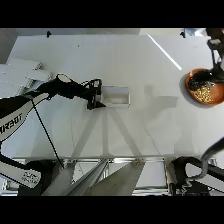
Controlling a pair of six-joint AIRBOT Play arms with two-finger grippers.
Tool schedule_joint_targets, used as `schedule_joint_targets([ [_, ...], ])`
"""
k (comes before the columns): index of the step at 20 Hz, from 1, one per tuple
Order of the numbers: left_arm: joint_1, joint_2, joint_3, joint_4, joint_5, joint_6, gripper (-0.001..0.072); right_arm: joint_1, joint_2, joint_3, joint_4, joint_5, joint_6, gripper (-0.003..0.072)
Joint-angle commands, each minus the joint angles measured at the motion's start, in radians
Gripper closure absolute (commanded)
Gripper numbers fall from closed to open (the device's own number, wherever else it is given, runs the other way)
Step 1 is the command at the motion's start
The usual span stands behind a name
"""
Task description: Fold the box and place the chain.
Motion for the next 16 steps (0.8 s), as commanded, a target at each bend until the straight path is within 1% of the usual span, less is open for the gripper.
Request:
schedule_joint_targets([
  [1, 0.0, 0.0, 0.0, 0.0, 0.0, 0.0, 0.0622, -0.146, -0.01, -0.096, 0.049, -0.158, -0.05, 0.0283],
  [3, 0.0, 0.0, 0.0, 0.0, 0.001, 0.0, 0.0622, -0.193, -0.042, -0.138, 0.054, -0.22, -0.044, 0.0278],
  [5, 0.0, 0.0, 0.0, 0.0, 0.001, 0.0, 0.0622, -0.223, -0.1, -0.143, 0.068, -0.248, -0.044, 0.0272],
  [9, 0.0, 0.0, 0.0, 0.0, 0.0, 0.0, 0.0622, -0.225, -0.204, -0.143, 0.058, -0.323, -0.008, 0.0273],
  [11, 0.0, 0.0, 0.0, 0.0, 0.001, 0.0, 0.0622, -0.225, -0.23, -0.143, 0.041, -0.347, 0.019, 0.0276],
  [12, 0.0, 0.0, 0.0, 0.0, 0.0, 0.0, 0.0622, -0.225, -0.237, -0.143, 0.042, -0.361, 0.02, 0.0289],
  [15, 0.0, 0.0, 0.0, 0.0, 0.0, 0.0, 0.0622, -0.225, -0.244, -0.143, 0.043, -0.393, 0.072, 0.0293],
  [16, 0.0, 0.0, 0.0, 0.0, 0.0, 0.0, 0.0622, -0.225, -0.244, -0.143, 0.043, -0.398, 0.085, 0.0327],
])
